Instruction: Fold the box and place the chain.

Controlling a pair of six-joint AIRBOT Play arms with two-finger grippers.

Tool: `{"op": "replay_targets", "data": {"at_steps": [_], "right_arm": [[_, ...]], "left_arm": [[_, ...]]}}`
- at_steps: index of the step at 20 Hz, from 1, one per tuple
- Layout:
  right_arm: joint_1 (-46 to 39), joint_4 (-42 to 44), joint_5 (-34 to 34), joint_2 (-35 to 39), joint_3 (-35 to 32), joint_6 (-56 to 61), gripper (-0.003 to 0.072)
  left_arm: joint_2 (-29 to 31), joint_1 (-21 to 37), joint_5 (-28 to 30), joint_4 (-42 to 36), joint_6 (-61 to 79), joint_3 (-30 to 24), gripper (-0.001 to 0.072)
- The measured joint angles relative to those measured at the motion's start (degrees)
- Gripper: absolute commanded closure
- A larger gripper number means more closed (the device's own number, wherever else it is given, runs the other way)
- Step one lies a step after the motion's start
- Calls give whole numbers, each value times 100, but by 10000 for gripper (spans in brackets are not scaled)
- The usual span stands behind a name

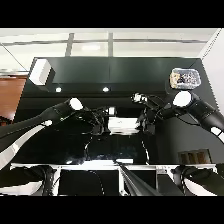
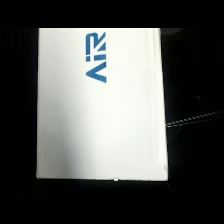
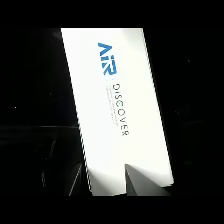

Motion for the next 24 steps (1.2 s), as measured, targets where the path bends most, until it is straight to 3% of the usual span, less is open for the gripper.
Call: {"op": "replay_targets", "data": {"at_steps": [6, 7, 8, 9, 12, 16, 24], "right_arm": [[-245, -39, 304, 63, 79, 651, 379], [-365, -24, 417, 94, 105, 839, 433], [-520, -15, 570, 129, 125, 1056, 624], [-678, 2, 713, 155, 138, 1303, 677], [-1099, 341, 1014, 201, 52, 2321, 678], [-1158, 1528, 1051, 164, -330, 2844, 678], [-450, 2439, -380, -118, -780, 3130, 676]], "left_arm": [[0, 0, 2, -2, -13, 0, 421], [0, 0, 2, -2, -13, 0, 421], [0, 0, 0, -2, -13, 0, 421], [0, 0, 2, -2, -11, 0, 421], [0, 0, 2, -2, -11, 0, 421], [0, 0, 0, -2, -9, 0, 421], [0, 0, 2, -2, 0, 0, 421]]}}
